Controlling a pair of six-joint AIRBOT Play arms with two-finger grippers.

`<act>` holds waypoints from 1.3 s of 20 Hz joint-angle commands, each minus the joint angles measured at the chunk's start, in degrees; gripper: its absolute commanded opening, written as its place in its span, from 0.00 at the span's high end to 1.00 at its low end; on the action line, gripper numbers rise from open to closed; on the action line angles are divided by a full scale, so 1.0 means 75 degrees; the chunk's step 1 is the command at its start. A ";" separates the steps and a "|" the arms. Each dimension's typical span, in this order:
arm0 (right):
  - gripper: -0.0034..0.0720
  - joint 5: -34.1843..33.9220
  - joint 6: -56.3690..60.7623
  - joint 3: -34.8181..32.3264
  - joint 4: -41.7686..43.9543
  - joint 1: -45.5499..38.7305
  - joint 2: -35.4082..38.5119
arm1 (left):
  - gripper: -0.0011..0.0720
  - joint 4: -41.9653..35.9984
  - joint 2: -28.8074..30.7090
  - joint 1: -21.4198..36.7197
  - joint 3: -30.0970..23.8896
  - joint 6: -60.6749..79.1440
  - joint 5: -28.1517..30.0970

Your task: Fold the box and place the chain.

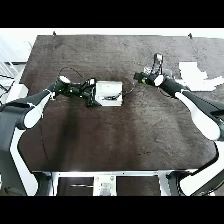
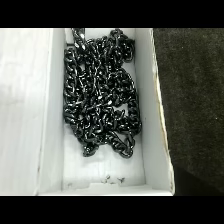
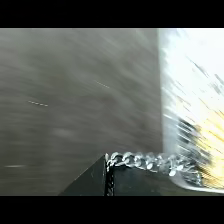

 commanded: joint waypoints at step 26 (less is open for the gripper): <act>0.95 0.2789 -0.0772 0.0023 -0.1740 0.2707 0.3538 | 0.33 0.0000 -0.0006 0.0000 0.0000 -0.0003 -0.0006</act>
